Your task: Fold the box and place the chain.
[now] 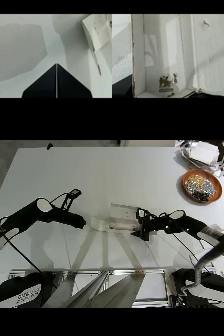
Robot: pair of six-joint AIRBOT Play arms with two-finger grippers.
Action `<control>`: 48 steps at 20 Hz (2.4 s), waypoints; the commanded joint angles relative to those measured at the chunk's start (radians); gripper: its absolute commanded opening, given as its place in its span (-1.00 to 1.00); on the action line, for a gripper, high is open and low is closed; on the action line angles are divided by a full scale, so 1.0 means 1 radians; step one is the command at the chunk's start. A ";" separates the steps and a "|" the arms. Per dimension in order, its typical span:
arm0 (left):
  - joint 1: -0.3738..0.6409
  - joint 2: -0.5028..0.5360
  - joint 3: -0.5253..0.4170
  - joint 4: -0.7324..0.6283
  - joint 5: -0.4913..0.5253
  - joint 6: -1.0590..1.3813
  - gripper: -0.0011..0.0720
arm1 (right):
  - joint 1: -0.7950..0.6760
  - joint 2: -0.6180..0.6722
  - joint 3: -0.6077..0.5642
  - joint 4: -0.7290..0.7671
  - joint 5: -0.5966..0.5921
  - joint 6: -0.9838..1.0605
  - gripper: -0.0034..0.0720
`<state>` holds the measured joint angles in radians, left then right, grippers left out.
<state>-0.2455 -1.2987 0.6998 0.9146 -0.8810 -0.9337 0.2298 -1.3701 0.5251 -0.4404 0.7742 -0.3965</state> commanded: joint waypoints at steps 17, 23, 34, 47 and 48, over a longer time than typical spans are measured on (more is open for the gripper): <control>-0.182 -0.050 -0.008 -0.437 0.104 0.307 -0.87 | 0.000 0.000 0.000 0.000 0.000 0.000 0.15; -0.206 -0.043 0.005 -0.472 0.092 0.309 -0.16 | 0.000 0.000 0.000 0.000 0.000 0.000 0.15; -0.249 -0.045 0.021 -0.453 0.158 0.216 0.12 | 0.000 0.000 0.000 0.000 0.000 0.000 0.15; -0.382 -0.134 0.234 0.039 0.117 -0.387 0.12 | 0.000 0.000 0.000 0.000 0.000 0.000 0.15; -0.394 -0.135 0.246 0.050 0.117 -0.408 0.12 | 0.000 0.000 0.000 0.000 0.000 0.000 0.15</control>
<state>-0.6075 -1.4147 0.9001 0.8810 -0.7460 -1.2278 0.2298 -1.3701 0.5251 -0.4408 0.7742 -0.3965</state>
